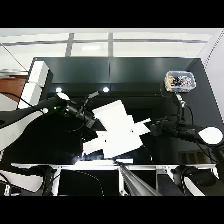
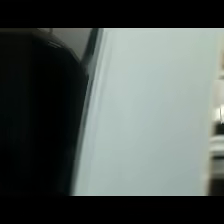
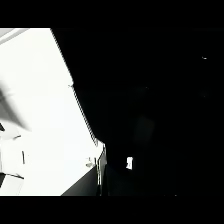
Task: Fold the box and place the chain.
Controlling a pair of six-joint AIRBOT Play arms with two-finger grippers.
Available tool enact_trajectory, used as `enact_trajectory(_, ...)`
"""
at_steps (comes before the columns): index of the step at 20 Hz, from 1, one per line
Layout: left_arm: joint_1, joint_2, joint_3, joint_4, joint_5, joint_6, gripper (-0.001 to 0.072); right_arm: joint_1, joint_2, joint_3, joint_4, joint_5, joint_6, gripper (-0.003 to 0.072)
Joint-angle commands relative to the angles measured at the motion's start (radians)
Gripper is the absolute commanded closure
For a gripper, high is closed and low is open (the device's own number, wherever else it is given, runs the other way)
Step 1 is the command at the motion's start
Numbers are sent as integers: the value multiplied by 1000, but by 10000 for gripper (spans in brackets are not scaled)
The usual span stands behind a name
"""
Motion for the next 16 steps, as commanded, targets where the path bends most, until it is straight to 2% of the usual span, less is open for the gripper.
enact_trajectory(1,-5,-1,8,62,-26,15,539,1,1,0,0,2,0,641)
enact_trajectory(2,-5,-1,8,62,-32,15,585,1,1,0,0,3,0,641)
enact_trajectory(3,-4,-1,11,64,-39,16,676,1,1,0,0,3,0,640)
enact_trajectory(4,-3,-1,16,66,-47,14,678,-1,1,0,0,5,0,576)
enact_trajectory(5,-2,2,24,70,-53,11,679,-8,1,0,0,15,0,221)
enact_trajectory(6,-2,10,34,81,-50,-4,679,-23,1,8,-8,38,0,-6)
enact_trajectory(8,-4,37,67,143,-31,-52,681,-80,1,63,-113,127,0,-9)
enact_trajectory(11,-40,135,105,270,18,-123,683,-190,1,200,-396,278,-1,-9)
enact_trajectory(12,-63,185,100,302,72,-123,683,-219,1,242,-497,304,-2,-10)
enact_trajectory(14,-124,297,63,315,249,-99,682,-258,1,293,-663,306,-6,-9)
enact_trajectory(16,-188,360,13,327,387,75,679,-269,0,298,-728,272,-73,-9)
